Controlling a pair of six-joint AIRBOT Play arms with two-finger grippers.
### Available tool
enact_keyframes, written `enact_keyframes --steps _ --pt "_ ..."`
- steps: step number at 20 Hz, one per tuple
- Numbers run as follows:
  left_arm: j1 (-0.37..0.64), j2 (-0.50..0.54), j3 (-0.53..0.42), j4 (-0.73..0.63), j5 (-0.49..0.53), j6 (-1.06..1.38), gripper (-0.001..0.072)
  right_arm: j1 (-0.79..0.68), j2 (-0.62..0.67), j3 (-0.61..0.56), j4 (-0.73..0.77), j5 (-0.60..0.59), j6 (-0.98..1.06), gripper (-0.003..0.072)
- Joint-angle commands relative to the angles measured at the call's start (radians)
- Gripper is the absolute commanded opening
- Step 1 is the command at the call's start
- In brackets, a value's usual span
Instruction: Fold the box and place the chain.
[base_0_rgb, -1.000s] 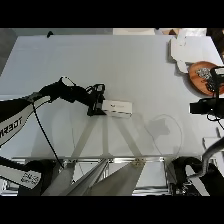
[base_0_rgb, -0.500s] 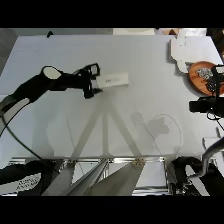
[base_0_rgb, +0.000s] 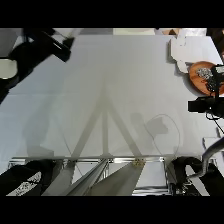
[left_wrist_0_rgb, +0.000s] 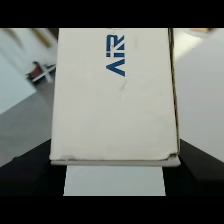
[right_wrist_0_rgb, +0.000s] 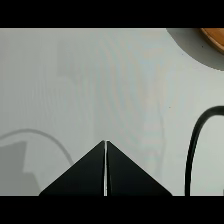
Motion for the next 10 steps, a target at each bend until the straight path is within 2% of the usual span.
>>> enact_keyframes --steps 1,3,5,9,10 --pt "0.144 0.043 0.001 0.005 -0.014 -0.198 0.0004 -0.001 0.001 0.001 0.007 0.000 0.000 0.0014" --pt "0.254 0.042 0.001 0.013 -0.122 -0.266 0.0004 -0.001 0.001 0.001 0.007 0.000 0.000 0.0014" --pt "0.356 0.037 0.001 0.095 -0.228 -0.372 0.0003 -0.001 0.001 0.001 0.007 0.000 0.000 0.0014" --pt "0.451 -0.040 0.000 0.472 -0.369 -0.669 0.0003 -0.001 0.001 0.001 0.007 0.000 0.000 0.0014" --pt "0.460 -0.074 0.000 0.527 -0.392 -0.729 0.0003 -0.001 0.001 0.001 0.007 0.000 0.000 0.0014"
